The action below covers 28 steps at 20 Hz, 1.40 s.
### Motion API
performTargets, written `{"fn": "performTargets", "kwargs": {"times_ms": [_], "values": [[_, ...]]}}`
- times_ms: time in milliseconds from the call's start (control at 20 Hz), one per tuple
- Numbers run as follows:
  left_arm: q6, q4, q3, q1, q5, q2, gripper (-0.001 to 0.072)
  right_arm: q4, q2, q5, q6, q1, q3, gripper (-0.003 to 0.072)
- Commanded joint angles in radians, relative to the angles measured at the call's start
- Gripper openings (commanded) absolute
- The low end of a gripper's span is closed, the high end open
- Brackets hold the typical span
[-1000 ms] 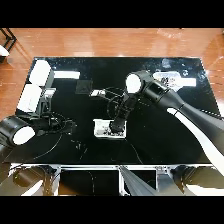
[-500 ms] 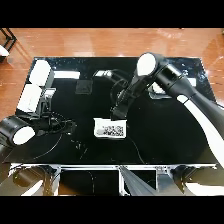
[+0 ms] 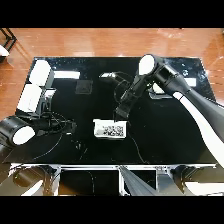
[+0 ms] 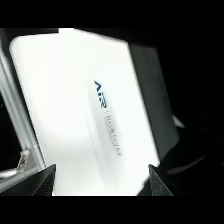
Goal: Fold the box and place the chain.
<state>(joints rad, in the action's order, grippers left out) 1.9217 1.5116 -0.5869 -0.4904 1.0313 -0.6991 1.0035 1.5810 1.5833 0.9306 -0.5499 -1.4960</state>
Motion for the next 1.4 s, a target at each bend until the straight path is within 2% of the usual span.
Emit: {"fn": "performTargets", "kwargs": {"times_ms": [0,750,1350], "values": [[0.000,-0.003,0.000,0.001,-0.001,0.001,0.0633,0.051,0.005,0.005,0.000,-0.044,0.022,0.0697],[0.000,-0.003,0.000,0.000,0.000,0.001,0.0633,0.135,0.005,0.017,-0.075,-0.137,0.024,0.0698],[0.000,-0.003,0.000,0.000,0.002,0.001,0.0633,0.177,0.005,-0.026,-0.074,-0.158,0.028,0.0698]]}}
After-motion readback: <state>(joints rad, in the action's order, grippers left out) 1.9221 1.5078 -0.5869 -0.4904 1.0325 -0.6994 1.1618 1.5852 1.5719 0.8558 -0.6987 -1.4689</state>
